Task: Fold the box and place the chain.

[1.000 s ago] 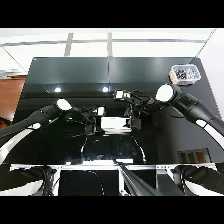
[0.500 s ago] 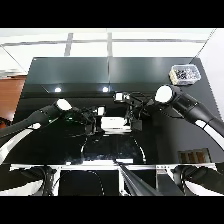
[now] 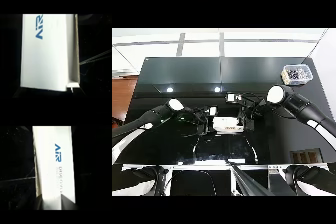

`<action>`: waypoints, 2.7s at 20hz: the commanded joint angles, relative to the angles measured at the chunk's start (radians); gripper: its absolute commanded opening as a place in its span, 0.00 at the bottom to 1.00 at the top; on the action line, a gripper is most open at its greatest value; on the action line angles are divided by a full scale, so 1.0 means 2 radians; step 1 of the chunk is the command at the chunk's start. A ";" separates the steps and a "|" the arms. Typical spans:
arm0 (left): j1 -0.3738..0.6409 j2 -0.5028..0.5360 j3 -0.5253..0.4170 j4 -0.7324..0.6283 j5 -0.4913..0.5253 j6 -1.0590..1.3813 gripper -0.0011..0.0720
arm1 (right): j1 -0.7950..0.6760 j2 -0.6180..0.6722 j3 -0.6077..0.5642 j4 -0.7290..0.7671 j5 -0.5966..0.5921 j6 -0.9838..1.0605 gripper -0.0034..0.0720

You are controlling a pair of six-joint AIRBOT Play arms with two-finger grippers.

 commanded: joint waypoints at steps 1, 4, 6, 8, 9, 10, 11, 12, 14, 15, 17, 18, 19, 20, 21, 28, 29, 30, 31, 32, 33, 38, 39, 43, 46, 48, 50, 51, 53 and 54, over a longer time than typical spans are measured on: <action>0.000 0.000 0.000 0.000 0.000 0.000 0.47 | 0.000 0.000 -0.001 -0.001 0.002 0.001 0.29; 0.000 0.000 0.000 0.000 0.000 0.000 0.47 | 0.000 0.000 -0.001 -0.002 0.003 0.001 0.30; 0.000 0.000 0.000 0.000 0.000 0.000 0.47 | 0.000 0.000 -0.001 -0.002 0.006 0.001 0.32; 0.000 0.000 0.000 0.000 0.000 0.000 0.47 | 0.000 0.000 -0.001 -0.002 0.006 0.001 0.32; 0.000 0.000 0.000 0.000 0.000 0.000 0.47 | 0.000 0.000 -0.001 -0.003 0.006 0.001 0.32; 0.000 0.000 0.000 0.000 0.000 0.000 0.47 | 0.000 0.000 -0.001 -0.006 0.006 0.001 0.32; 0.000 0.000 0.000 0.000 0.000 0.000 0.47 | 0.000 0.000 -0.001 -0.010 0.006 0.001 0.32; 0.000 0.000 0.000 0.000 0.000 0.000 0.47 | 0.000 0.000 -0.001 -0.014 0.006 0.001 0.32; 0.000 0.000 0.000 0.000 0.000 0.000 0.47 | 0.000 0.000 -0.001 -0.014 0.006 0.001 0.32; 0.000 0.000 0.000 0.000 0.000 0.000 0.47 | 0.000 0.000 -0.001 -0.014 0.006 0.001 0.32; 0.000 0.000 0.000 0.000 0.000 0.000 0.47 | 0.000 -0.001 -0.001 -0.014 0.006 0.001 0.45; 0.000 0.000 0.000 0.000 0.000 0.000 0.47 | 0.000 0.000 -0.001 -0.014 0.006 0.001 0.45; 0.000 0.000 0.000 0.000 0.000 0.000 0.47 | 0.000 -0.001 -0.001 -0.014 0.006 0.001 0.45; 0.000 0.000 0.000 0.000 0.000 0.000 0.47 | 0.000 -0.001 -0.001 -0.014 0.006 0.001 0.45; 0.000 0.000 0.000 0.000 0.000 0.000 0.47 | 0.000 -0.001 -0.001 -0.014 0.006 0.001 0.45; 0.000 0.000 0.000 0.000 0.000 0.000 0.47 | 0.000 -0.002 -0.004 -0.014 0.014 0.001 0.45; 0.000 0.000 0.000 0.000 0.000 0.000 0.47 | 0.000 -0.002 -0.007 -0.014 0.014 0.001 0.45; 0.000 0.000 0.000 0.000 0.000 0.000 0.47 | 0.000 -0.002 -0.010 -0.014 0.014 0.001 0.45; 0.000 0.000 0.000 0.000 0.000 0.000 0.47 | 0.000 -0.002 -0.012 -0.014 0.014 0.001 0.45; 0.000 0.000 0.000 0.000 0.000 0.000 0.47 | 0.000 -0.002 -0.013 -0.014 0.014 0.001 0.45; 0.000 0.000 0.000 0.000 0.000 0.000 0.47 | 0.000 -0.002 -0.013 -0.014 0.012 0.001 0.45; 0.000 0.000 0.000 0.000 0.000 0.000 0.47 | -0.003 0.018 -0.003 -0.014 0.015 0.043 0.45; 0.000 0.000 0.000 0.000 0.000 0.000 0.47 | -0.009 0.033 -0.001 -0.014 0.016 0.072 0.45; 0.000 0.000 0.000 0.000 0.000 0.000 0.47 | -0.059 0.077 -0.003 -0.004 0.085 0.266 0.25; 0.000 0.000 0.000 0.000 0.000 0.000 0.47 | -0.073 0.077 -0.055 0.084 0.102 0.320 0.06; 0.000 0.000 0.000 0.000 0.000 0.000 0.47 | -0.065 0.076 -0.096 0.200 0.034 0.320 0.06; 0.000 0.000 0.000 0.000 0.000 0.000 0.47 | -0.048 0.068 -0.121 0.297 -0.054 0.320 0.06; 0.000 0.000 0.000 0.000 0.000 0.000 0.47 | -0.041 0.061 -0.123 0.313 -0.078 0.320 0.06; 0.000 0.000 0.000 0.000 0.000 0.000 0.47 | -0.030 0.041 -0.123 0.307 -0.098 0.316 0.07; 0.000 0.000 0.000 0.000 0.000 0.000 0.47 | -0.028 0.031 -0.123 0.296 -0.097 0.316 0.07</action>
